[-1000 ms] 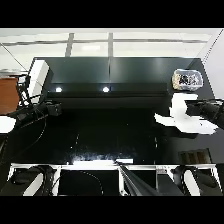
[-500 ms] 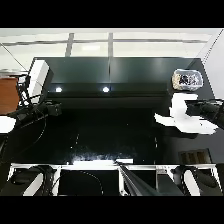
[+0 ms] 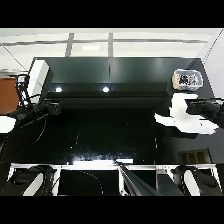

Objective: Fold the box and place the chain.

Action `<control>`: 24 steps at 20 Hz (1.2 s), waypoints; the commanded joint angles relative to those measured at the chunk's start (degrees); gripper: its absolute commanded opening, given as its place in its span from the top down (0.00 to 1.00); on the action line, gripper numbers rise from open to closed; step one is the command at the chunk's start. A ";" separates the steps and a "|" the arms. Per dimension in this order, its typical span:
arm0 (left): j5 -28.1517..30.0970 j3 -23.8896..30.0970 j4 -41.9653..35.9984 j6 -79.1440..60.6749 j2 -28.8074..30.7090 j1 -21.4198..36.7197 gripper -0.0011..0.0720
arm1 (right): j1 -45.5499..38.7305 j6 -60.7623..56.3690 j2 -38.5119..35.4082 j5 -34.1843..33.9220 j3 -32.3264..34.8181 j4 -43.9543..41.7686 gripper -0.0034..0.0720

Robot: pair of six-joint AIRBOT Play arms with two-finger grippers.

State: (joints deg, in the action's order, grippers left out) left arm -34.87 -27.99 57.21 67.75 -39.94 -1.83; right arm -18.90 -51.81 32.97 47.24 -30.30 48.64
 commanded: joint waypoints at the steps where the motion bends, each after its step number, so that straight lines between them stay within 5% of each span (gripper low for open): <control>1: 1.16 0.02 -1.16 0.02 -0.07 -0.02 0.94 | -0.02 0.02 0.00 -2.93 0.04 -1.31 0.38; 2: 2.58 0.02 -1.38 0.02 -0.20 -0.04 0.87 | -0.02 0.00 0.15 -3.85 0.15 -0.50 0.00; 4: 5.57 0.02 -1.40 0.26 -0.70 -0.24 0.02 | -0.02 -1.77 0.98 -4.79 0.33 1.22 0.00; 7: 6.14 0.02 -1.38 0.24 -0.85 -0.24 0.02 | -2.54 -22.93 5.11 -11.15 -1.05 15.96 0.01; 10: 3.58 0.02 -1.40 0.28 -0.85 -0.24 0.02 | -14.64 -31.63 14.08 -12.31 -8.00 23.39 0.01; 14: -1.97 0.02 -0.70 0.22 -0.85 -0.26 0.02 | -33.75 -32.04 29.24 0.79 -22.82 23.19 0.01; 18: -0.87 0.02 -0.92 0.22 -0.85 -0.24 0.02 | -45.00 -32.00 39.65 14.40 -28.50 23.02 0.01; 24: 0.28 0.00 -0.92 0.22 -0.85 -0.24 0.02 | -51.41 -3.82 52.13 33.27 -28.63 -4.63 0.01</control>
State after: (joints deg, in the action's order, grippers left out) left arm -35.55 -27.99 56.27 67.96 -40.77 -2.07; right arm -67.57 -67.09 79.11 68.86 -58.15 56.10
